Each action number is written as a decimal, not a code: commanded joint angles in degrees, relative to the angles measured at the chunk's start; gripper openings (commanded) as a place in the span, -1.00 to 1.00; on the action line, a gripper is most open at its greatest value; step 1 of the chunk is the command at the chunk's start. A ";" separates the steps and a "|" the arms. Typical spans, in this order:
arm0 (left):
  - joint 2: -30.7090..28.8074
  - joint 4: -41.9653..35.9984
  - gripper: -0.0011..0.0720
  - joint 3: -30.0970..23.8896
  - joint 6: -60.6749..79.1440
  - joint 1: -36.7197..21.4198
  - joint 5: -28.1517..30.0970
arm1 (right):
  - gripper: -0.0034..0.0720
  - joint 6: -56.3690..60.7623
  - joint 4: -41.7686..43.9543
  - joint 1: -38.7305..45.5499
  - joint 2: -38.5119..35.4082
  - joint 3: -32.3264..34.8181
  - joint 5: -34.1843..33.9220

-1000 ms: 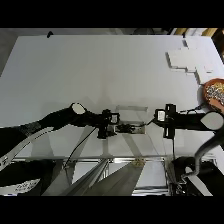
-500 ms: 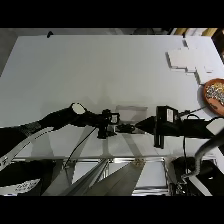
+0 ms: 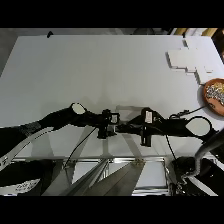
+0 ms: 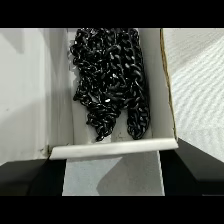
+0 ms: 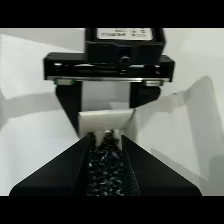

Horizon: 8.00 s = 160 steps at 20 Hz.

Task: Fold the box and place the chain.

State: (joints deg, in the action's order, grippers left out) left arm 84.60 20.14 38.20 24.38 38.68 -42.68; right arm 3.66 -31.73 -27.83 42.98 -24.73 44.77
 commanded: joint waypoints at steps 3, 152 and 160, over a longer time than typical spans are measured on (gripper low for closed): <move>-0.04 0.04 -0.11 0.02 0.00 -0.02 0.02 | -0.30 -5.22 -10.80 7.19 0.22 -8.22 11.93; -0.04 0.02 -0.11 0.02 0.00 -0.02 0.02 | -0.43 -14.45 -29.27 22.60 11.08 -2.40 11.93; -0.04 0.02 -0.11 0.02 0.00 -0.02 0.02 | -0.44 -14.49 -27.78 16.48 19.39 -2.40 7.80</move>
State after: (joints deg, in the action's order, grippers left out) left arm 84.60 20.14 38.20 24.38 38.68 -42.68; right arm -10.35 -60.14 -10.20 59.90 -27.16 53.43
